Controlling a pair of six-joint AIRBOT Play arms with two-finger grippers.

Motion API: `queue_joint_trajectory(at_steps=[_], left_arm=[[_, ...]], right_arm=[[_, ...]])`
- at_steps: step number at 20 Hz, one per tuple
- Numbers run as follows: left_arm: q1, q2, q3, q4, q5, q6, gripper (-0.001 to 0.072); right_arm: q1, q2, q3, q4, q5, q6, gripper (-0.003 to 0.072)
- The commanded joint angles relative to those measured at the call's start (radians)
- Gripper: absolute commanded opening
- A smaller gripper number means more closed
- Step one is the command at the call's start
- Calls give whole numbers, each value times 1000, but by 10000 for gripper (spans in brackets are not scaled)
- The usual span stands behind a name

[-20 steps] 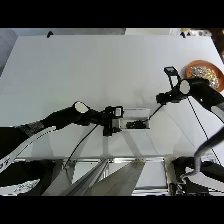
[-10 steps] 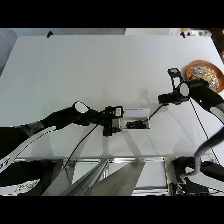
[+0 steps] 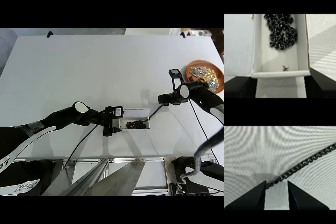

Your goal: Fold the box and place the chain.

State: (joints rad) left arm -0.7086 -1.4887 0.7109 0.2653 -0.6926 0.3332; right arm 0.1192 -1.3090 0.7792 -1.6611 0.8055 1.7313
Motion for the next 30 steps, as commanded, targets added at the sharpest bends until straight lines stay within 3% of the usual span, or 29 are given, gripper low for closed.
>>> queue_joint_trajectory(at_steps=[1, 4, 9, 12, 13, 15, 18, 25, 30], left_arm=[[0, 0, 0, 0, 0, 0, 209], [0, 0, 0, 0, 0, 0, 209], [0, 0, 0, 0, 0, 0, 209], [0, 0, 0, 0, 0, 0, 209], [0, 0, 0, 0, 0, 0, 209], [0, 0, 0, 0, 0, 0, 209], [0, 0, 0, 0, 0, 0, 209], [0, 0, 0, 0, 0, 0, 209], [0, 0, 0, 0, 0, 0, 209]], right_arm=[[-1, -2, -11, 0, -6, -1, 265], [-1, -2, -27, 1, -22, -1, 259], [-1, -8, -29, 2, -32, -2, 86], [-1, -11, -29, 1, -32, -5, 73], [-1, -11, -29, 2, -29, -11, 16], [0, 6, -29, 63, 4, -40, 16], [16, 110, -29, 225, 65, -190, 16], [17, 448, -29, 314, 288, -233, 16], [17, 688, -29, 529, 381, -364, 16]])
